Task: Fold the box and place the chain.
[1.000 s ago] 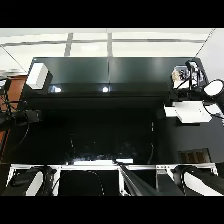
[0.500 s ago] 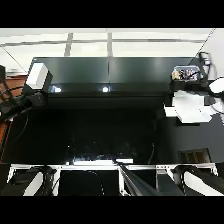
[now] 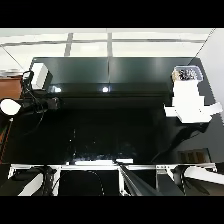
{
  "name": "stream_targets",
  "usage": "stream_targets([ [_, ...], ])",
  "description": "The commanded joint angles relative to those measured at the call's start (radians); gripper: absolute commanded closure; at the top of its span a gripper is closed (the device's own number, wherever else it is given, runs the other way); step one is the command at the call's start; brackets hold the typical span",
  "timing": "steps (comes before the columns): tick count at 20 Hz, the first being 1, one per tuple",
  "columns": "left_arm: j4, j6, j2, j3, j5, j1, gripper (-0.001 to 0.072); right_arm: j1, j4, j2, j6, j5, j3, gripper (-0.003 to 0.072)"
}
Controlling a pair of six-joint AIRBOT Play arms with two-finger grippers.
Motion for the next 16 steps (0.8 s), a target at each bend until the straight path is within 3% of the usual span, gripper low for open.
stream_targets([
  [1, 0.000, 0.000, -0.018, 0.001, -0.006, -0.005, 0.0001, -0.046, 0.136, -0.192, -0.321, 0.232, 0.103, -0.0034],
  [4, -0.005, 0.000, -0.018, 0.001, -0.006, -0.005, 0.0001, 0.032, 0.062, -0.283, -0.338, 0.216, 0.172, -0.0034],
  [5, -0.005, -0.001, -0.018, 0.001, -0.006, -0.005, 0.0000, 0.044, 0.067, -0.291, -0.342, 0.203, 0.187, 0.0026],
  [7, -0.005, -0.001, -0.018, 0.001, -0.005, -0.005, 0.0000, 0.054, 0.067, -0.292, -0.353, 0.188, 0.197, 0.0291],
  [8, -0.004, 0.000, -0.018, 0.001, -0.005, -0.005, 0.0001, 0.054, 0.069, -0.292, -0.353, 0.193, 0.204, 0.0536],
  [9, -0.004, 0.000, -0.018, 0.001, -0.005, -0.005, 0.0000, 0.054, 0.073, -0.290, -0.354, 0.213, 0.211, 0.0630],
  [11, -0.004, 0.000, -0.018, 0.001, -0.005, -0.005, 0.0001, 0.054, 0.126, -0.274, -0.365, 0.271, 0.216, 0.0676],
  [13, -0.004, 0.001, -0.018, 0.001, -0.003, -0.005, 0.0001, 0.060, 0.209, -0.238, -0.364, 0.341, 0.209, 0.0676],
  [16, -0.003, 0.001, -0.018, 0.001, 0.004, -0.005, 0.0001, 0.120, 0.320, -0.072, -0.365, 0.317, 0.087, 0.0676],
])
